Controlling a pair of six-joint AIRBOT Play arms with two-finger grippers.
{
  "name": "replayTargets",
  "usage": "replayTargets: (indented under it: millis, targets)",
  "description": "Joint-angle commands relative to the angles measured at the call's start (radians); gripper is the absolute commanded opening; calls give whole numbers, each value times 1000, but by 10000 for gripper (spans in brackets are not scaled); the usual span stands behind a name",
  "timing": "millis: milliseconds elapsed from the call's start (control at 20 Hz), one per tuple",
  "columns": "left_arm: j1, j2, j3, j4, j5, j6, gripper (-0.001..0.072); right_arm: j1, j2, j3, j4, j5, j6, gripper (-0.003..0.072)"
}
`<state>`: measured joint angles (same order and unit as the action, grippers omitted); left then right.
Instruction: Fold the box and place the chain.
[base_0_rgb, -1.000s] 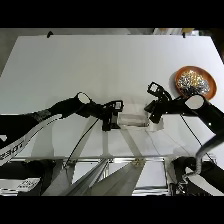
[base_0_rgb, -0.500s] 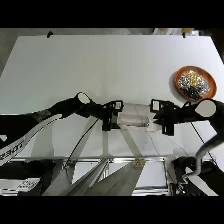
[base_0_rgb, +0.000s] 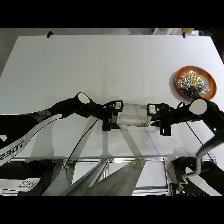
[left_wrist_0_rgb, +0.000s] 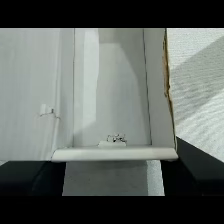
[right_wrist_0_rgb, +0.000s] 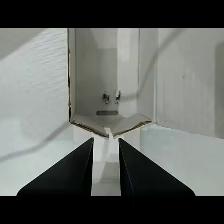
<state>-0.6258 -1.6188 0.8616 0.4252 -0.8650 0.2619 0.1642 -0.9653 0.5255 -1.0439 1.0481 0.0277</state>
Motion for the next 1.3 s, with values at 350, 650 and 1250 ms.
replayTargets:
  millis: [350,650,1250]
  targets:
    - [1,1,1,0,0,0,273,19,-46,-64,234,-121,-115,61]
    - [1,1,1,0,0,0,273,67,-32,-64,177,-147,-71,238]
    - [1,1,1,0,0,0,273,-127,259,-64,-102,-39,958,19]
